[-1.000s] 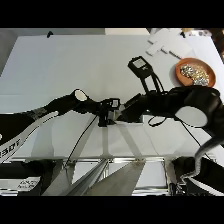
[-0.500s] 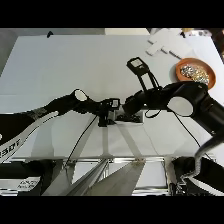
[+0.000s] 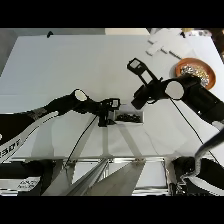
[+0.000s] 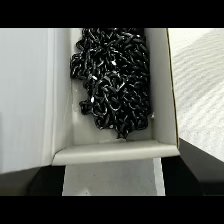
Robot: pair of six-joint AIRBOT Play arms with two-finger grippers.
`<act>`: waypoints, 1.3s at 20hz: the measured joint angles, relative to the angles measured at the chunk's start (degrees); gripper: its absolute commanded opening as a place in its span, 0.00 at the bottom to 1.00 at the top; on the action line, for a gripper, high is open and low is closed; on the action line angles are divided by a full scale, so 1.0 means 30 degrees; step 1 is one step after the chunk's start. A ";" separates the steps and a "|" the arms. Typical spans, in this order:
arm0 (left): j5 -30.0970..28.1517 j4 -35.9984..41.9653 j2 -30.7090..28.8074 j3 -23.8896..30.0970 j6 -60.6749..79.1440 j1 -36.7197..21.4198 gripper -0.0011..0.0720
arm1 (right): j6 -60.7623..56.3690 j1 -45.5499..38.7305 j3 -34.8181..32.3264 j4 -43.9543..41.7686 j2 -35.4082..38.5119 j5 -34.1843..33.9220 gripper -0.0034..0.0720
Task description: Fold the box and place the chain.
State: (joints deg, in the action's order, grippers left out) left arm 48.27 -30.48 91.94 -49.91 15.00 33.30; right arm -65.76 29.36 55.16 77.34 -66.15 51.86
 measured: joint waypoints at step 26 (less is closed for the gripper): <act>0.0000 0.0000 0.0000 0.0000 0.0000 0.0000 0.03 | 0.9799 0.1246 -0.2331 -0.3745 0.0262 0.0962 0.52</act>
State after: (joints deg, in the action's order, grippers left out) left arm 48.27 -30.48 91.94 -49.91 15.00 33.30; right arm -36.36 33.10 48.16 66.11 -65.36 54.74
